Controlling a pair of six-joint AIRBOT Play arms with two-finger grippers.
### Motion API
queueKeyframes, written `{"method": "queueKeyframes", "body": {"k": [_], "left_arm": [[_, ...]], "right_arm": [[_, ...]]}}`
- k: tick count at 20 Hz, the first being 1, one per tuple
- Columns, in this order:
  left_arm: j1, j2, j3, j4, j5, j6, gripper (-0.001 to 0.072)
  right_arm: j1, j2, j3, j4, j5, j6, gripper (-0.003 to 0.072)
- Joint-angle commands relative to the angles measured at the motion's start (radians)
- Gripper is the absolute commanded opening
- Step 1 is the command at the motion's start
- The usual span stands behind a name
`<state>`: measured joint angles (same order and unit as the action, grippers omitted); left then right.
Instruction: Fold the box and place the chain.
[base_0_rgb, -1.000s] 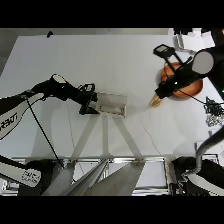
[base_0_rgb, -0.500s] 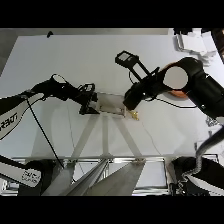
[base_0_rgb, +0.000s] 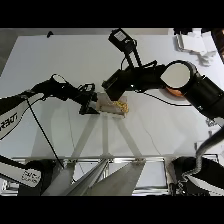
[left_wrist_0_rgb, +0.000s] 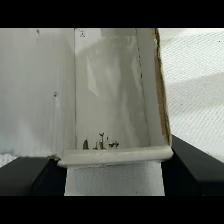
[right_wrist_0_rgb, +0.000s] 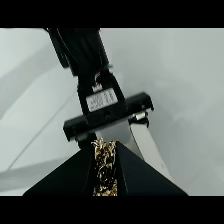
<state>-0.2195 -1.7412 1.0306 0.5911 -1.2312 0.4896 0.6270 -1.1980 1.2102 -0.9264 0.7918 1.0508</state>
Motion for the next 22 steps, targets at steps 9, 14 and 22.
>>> {"method": "queueKeyframes", "body": {"k": [9, 14, 22], "left_arm": [[0.0, 0.0, 0.0, 0.0, 0.0, 0.0, 0.0159], [0.0, 0.0, 0.0, 0.0, 0.0, 0.0, 0.0159], [0.0, 0.0, 0.0, 0.0, 0.0, 0.0, 0.0159]], "right_arm": [[0.0, -0.167, 0.0, -0.069, 0.13, -0.026, 0.001], [-0.032, -0.145, 0.0, -0.09, 0.163, -0.037, 0.034], [-0.248, 0.04, -0.174, -0.105, 0.293, -0.399, 0.034]]}}
